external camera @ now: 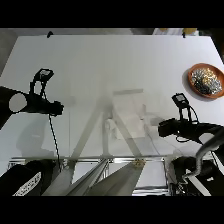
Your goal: Fold the box and place the chain.
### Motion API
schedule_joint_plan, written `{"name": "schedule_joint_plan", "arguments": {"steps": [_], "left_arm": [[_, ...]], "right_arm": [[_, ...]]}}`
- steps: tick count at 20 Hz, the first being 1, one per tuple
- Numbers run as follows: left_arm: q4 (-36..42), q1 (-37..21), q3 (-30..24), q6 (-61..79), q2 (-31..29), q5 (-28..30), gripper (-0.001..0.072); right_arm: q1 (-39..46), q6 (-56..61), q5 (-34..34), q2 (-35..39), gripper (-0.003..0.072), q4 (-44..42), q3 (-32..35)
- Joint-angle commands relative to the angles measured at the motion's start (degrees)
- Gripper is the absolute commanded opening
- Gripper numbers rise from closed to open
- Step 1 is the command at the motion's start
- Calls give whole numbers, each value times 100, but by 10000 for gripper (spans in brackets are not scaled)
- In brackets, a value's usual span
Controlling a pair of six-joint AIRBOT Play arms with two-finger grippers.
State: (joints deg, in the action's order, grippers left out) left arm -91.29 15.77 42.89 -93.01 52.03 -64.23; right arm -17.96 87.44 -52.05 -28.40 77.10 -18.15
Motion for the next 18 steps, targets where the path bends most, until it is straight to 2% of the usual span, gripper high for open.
{"name": "schedule_joint_plan", "arguments": {"steps": [1,4,8,12,13,14,17,18], "left_arm": [[540,4,-4,118,11,564,414],[2400,4,-2,2170,26,981,413],[4511,7,-2,4118,369,916,413],[5230,83,-2,4907,1075,938,420],[5484,155,-2,5285,1318,807,449],[5875,232,0,5685,1613,603,522],[6887,380,81,6502,2535,236,536],[6994,437,173,6596,2850,186,579]], "right_arm": [[-387,114,225,76,18,-105,101],[-387,114,258,76,18,-103,101],[-387,114,260,76,18,-103,101],[-387,114,260,76,18,-105,101],[-387,114,260,76,19,-107,101],[-387,111,260,76,19,-105,101],[-389,114,260,76,19,-109,101],[-389,111,260,76,19,-107,101]]}}
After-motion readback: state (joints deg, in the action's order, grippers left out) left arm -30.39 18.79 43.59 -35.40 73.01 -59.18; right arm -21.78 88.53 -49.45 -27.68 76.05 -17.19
